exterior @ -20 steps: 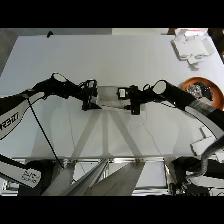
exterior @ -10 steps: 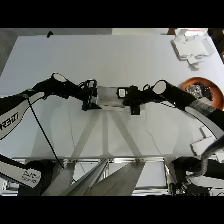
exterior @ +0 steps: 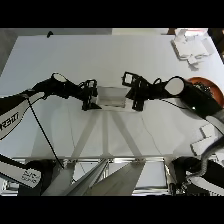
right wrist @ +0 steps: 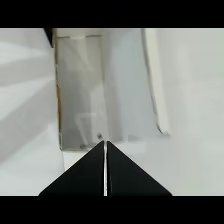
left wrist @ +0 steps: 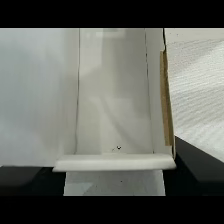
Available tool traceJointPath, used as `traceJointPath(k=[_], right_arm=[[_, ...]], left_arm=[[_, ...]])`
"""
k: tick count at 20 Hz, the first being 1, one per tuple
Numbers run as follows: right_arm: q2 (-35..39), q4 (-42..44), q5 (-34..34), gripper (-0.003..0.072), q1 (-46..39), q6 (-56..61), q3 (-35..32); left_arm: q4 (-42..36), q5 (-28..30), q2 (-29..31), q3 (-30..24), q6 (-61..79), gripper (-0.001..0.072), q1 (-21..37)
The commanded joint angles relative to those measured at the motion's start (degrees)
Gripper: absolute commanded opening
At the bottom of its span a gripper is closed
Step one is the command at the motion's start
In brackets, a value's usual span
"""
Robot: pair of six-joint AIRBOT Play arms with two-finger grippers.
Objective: Fold the box and place the chain.
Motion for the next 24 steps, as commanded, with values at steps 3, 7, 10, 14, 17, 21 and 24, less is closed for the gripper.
traceJointPath(k=[3, 7, 10, 14, 17, 21, 24], right_arm=[[7.13, -22.36, 4.15, 0.0015, -8.22, 39.15, -0.04], [5.05, -19.12, 12.22, 0.0012, -17.22, 43.25, -4.20], [1.57, -5.51, 12.28, 0.0012, -20.87, 43.45, -11.10], [-6.73, 5.51, 12.24, 0.0011, -20.68, 42.01, -12.81], [-10.21, 16.65, 12.48, 0.0011, -19.02, 34.60, -12.81], [-10.82, 30.60, 11.91, 0.0012, -17.11, 23.58, -12.81], [-10.82, 35.65, 12.24, 0.0012, -16.31, 19.39, -12.81]], left_arm=[[0.02, 0.02, 0.04, 0.02, 0.02, 0.0318, 0.02], [0.02, 0.02, 0.04, 0.02, 0.04, 0.0318, 0.02], [0.02, 0.04, 0.04, 0.02, 0.02, 0.0318, 0.02], [0.02, 0.02, 0.04, 0.02, 0.04, 0.0318, 0.02], [0.02, 0.02, 0.04, 0.02, 0.04, 0.0318, 0.02], [0.02, 0.02, 0.04, 0.02, 0.04, 0.0318, 0.02], [0.00, 0.02, 0.04, 0.02, 0.04, 0.0318, 0.00]])
